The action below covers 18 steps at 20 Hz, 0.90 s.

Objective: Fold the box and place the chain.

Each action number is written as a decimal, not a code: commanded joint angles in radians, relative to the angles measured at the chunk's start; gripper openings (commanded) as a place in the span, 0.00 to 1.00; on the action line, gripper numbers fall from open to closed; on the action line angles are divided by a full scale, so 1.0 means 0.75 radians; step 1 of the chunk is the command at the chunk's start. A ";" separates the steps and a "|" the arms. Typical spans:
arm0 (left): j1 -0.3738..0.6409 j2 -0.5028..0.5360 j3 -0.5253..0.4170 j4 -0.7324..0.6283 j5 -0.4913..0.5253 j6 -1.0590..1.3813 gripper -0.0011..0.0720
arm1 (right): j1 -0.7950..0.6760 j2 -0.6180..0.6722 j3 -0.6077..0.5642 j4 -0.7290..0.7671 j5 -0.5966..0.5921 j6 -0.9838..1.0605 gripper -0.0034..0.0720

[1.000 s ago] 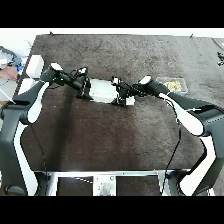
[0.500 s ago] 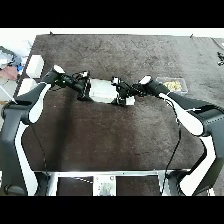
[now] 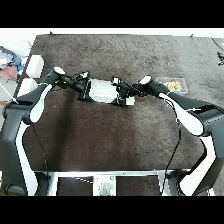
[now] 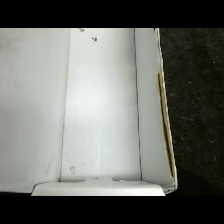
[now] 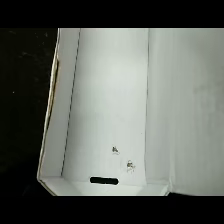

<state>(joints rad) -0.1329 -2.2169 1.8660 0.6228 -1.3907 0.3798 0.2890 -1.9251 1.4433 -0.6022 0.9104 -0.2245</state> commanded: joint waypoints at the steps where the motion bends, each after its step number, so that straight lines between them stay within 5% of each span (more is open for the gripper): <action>1: 0.001 -0.008 -0.001 -0.018 -0.025 -0.013 1.00 | 0.001 0.001 0.001 0.001 -0.001 0.001 0.84; 18: 0.001 -0.011 -0.001 -0.001 -0.007 -0.017 1.00 | 0.001 0.001 0.001 0.001 -0.001 0.000 0.84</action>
